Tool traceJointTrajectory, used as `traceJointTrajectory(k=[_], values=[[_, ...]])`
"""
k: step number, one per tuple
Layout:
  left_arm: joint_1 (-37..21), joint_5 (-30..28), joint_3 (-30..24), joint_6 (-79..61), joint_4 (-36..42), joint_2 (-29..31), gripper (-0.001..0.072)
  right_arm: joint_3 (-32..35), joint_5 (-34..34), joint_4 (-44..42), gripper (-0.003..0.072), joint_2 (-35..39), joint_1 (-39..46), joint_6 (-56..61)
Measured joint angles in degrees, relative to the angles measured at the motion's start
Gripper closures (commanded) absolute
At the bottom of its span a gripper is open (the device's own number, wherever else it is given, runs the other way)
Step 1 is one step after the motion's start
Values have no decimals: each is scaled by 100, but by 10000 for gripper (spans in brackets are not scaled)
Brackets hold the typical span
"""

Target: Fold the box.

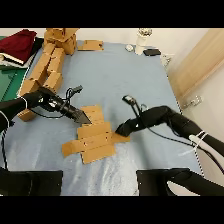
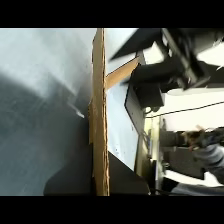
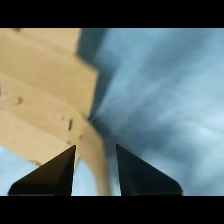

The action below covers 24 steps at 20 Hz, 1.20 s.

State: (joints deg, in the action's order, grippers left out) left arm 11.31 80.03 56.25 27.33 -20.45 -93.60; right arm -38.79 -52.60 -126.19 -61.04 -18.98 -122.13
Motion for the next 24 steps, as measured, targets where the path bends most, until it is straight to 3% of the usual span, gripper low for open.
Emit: traceJointTrajectory(k=[1, 2, 3, 4, 8, 14, 24], values=[[138, -120, -11, -107, 0, 120, 700, -254, -92, 356, 307, 0, 101, 306], [297, -289, -26, -229, -2, 256, 700, -544, -236, 708, 376, 0, 201, 625], [463, -468, -55, -363, 2, 389, 700, -798, -385, 968, 656, 0, 286, 898], [649, -706, -90, -533, 2, 535, 700, -1025, -568, 1182, 683, 0, 350, 1161], [1309, -1668, -308, -1172, 72, 1091, 701, -1331, -1106, 1556, 684, 48, 389, 1882], [1871, -2817, -1196, -2251, 334, 2035, 699, -973, -848, 1650, 684, 610, 273, 2638], [2494, -3582, -1694, -3296, 197, 2354, 698, -238, -284, 1685, 684, 1281, -352, 3220]])
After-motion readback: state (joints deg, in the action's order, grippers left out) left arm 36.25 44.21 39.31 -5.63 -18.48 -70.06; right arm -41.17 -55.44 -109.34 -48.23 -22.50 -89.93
